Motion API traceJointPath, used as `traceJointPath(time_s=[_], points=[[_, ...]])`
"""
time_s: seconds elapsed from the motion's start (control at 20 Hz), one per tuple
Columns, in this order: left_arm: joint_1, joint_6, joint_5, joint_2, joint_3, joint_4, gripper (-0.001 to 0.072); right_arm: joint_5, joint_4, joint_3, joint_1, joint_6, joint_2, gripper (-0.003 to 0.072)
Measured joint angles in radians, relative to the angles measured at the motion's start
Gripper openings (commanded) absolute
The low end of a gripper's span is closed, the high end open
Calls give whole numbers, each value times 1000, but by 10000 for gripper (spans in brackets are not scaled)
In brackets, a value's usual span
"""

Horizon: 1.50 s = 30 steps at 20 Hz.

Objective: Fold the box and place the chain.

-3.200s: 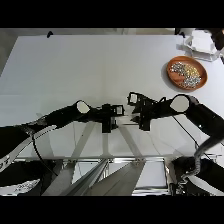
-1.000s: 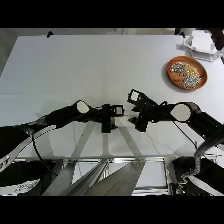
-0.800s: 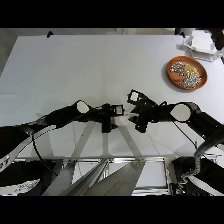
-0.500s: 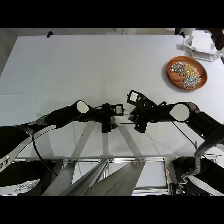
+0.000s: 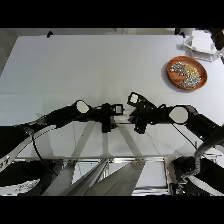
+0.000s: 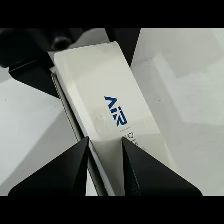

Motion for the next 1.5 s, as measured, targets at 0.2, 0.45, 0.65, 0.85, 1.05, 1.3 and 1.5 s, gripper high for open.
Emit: traceJointPath(time_s=[0.2, 0.45, 0.65, 0.85, 1.05, 1.3, 1.5], points=[[0, 1, 0, 0, 0, 1, 205, 0, 11, -10, 0, 1, 0, 204], [0, 4, -4, 0, 0, 5, 205, 9, 63, -33, -1, -48, -2, 253], [0, 4, -5, 0, 0, 6, 205, 13, 97, -53, -1, -84, -2, 334], [-1, 4, -4, 0, 0, 4, 205, 3, 106, -61, 0, -97, 8, 348], [-1, 4, -4, 0, 0, 5, 205, -40, 155, -62, 0, -148, 55, 345], [-1, 3, -3, 0, 0, 3, 205, -60, 214, -72, -1, -197, 99, 15], [-1, 3, -2, 0, 0, 3, 205, -81, 273, -128, -32, -255, 100, 14]])
